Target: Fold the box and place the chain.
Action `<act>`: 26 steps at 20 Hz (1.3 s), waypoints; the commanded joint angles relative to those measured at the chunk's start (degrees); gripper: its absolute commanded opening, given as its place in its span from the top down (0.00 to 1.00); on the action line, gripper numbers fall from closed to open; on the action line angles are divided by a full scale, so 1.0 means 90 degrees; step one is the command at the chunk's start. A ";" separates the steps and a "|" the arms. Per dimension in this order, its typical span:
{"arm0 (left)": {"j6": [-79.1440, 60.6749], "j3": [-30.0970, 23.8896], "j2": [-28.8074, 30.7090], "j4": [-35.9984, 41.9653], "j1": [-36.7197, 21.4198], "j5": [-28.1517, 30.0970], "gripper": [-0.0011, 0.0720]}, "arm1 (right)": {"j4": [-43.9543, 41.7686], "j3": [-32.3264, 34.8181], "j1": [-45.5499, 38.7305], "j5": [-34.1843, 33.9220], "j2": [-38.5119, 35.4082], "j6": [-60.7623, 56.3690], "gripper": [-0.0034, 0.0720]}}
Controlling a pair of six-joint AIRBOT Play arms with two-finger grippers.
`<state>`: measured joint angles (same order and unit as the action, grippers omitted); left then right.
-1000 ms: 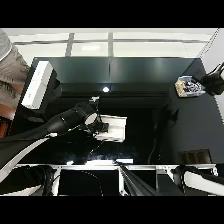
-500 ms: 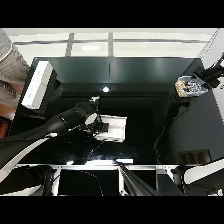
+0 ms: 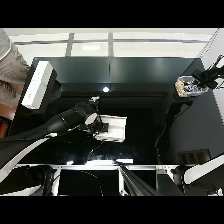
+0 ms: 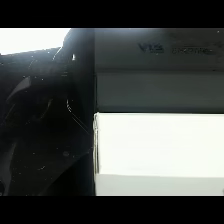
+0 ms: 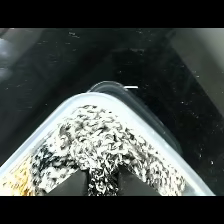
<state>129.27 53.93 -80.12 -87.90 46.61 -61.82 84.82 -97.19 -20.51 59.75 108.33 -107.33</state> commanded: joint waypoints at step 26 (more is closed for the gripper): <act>-0.0007 0.0005 0.0002 0.0005 -0.0005 0.0007 0.95 | -0.3378 0.0083 0.0814 0.2548 -0.5678 0.2657 0.95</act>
<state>129.23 53.93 -80.12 -87.79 46.61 -61.73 57.08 -98.30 -16.62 78.85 60.36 -84.16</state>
